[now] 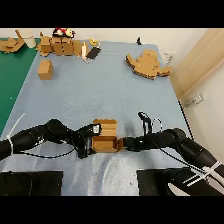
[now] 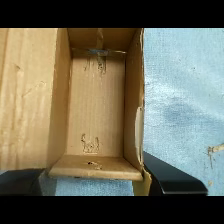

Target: Fold the box.

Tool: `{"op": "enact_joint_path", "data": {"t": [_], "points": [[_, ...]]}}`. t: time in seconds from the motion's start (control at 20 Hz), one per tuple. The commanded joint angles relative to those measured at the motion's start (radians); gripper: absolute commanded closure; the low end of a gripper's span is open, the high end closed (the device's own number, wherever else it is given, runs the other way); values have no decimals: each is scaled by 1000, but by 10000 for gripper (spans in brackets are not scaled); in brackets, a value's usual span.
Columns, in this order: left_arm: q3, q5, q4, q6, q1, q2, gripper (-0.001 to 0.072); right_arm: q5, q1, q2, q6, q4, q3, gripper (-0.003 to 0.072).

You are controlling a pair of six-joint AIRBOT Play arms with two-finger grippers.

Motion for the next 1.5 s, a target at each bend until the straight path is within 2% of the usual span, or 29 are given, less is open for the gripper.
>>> {"op": "enact_joint_path", "data": {"t": [0.0, 0.1, 0.15, 0.2, 0.25, 0.85, 1.25, 1.35, 1.45], "points": [[0, 0, 0, 0, 0, -1, 102, 1, 11, 1, -5, 11, 31, 511], [0, 0, 0, 0, 0, -1, 102, 1, 11, 1, -5, 0, 63, 511], [0, 0, 0, 0, 0, -1, 102, 1, 11, 1, -4, -1, 73, 483], [0, 1, 0, 0, 0, -1, 102, -2, 11, 1, -4, 0, 78, 385], [0, 4, 0, 0, 0, -1, 102, -7, 11, 1, -4, -1, 79, 366], [0, -8, 0, -3, 0, -1, 102, -11, 11, 2, 11, -63, 80, 364], [0, -7, 0, -3, 0, -1, 101, -79, 11, 100, 15, -27, 80, 362], [1, 14, 0, -3, 0, 0, 102, -78, 11, 99, 15, 1, 80, 149], [1, 27, 0, -4, 0, 0, 102, -75, 19, 77, 15, 3, 80, 143]]}}
